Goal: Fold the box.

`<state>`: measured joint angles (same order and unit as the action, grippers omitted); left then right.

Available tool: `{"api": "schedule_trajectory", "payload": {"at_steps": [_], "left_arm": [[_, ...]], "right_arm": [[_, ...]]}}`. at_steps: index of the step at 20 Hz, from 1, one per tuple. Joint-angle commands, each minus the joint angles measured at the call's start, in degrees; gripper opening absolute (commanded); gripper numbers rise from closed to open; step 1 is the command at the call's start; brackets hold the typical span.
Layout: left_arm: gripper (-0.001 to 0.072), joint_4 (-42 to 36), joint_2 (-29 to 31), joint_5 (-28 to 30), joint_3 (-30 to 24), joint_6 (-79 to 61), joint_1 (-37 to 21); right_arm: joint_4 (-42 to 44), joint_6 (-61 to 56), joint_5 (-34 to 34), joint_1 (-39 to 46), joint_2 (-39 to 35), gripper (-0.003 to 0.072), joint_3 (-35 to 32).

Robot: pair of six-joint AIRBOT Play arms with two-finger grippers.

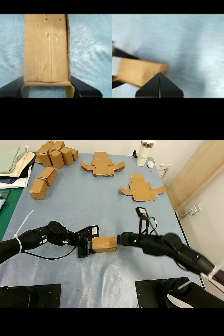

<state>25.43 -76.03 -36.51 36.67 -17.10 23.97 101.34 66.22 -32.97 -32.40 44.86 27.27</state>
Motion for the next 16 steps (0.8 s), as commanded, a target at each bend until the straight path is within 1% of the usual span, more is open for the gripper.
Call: {"api": "schedule_trajectory", "payload": {"at_steps": [1,3,4,5,7,9,16], "left_arm": [[0.0462,0.02,0.0,0.0,0.04,0.0,-0.02],[0.0462,0.02,0.0,0.0,0.04,0.0,-0.02],[0.0462,0.02,0.0,0.0,0.04,0.0,-0.02],[0.0462,0.02,0.0,-0.02,0.04,0.0,-0.02],[0.0462,0.0,0.0,0.0,0.04,0.0,-0.02],[0.0462,0.02,0.0,0.02,0.04,0.0,-0.02],[0.0461,-0.42,0.0,0.0,0.04,0.28,-0.02]], "right_arm": [[-6.32,-3.41,-17.03,10.95,8.24,0.0003,8.04],[-5.38,-3.37,-22.86,15.02,15.78,0.0003,14.8],[-5.44,-3.34,-24.48,15.93,18.95,0.0003,17.84],[-5.38,-3.37,-25.07,16.44,21.66,0.0004,20.52],[-4.2,-3.37,-24.44,16.26,24.68,0.0004,23.91],[-2.93,-3.37,-24.0,16.28,25.75,0.0004,25.11],[-2.97,-3.37,-24.13,16.31,25.77,0.0004,25.16]]}}
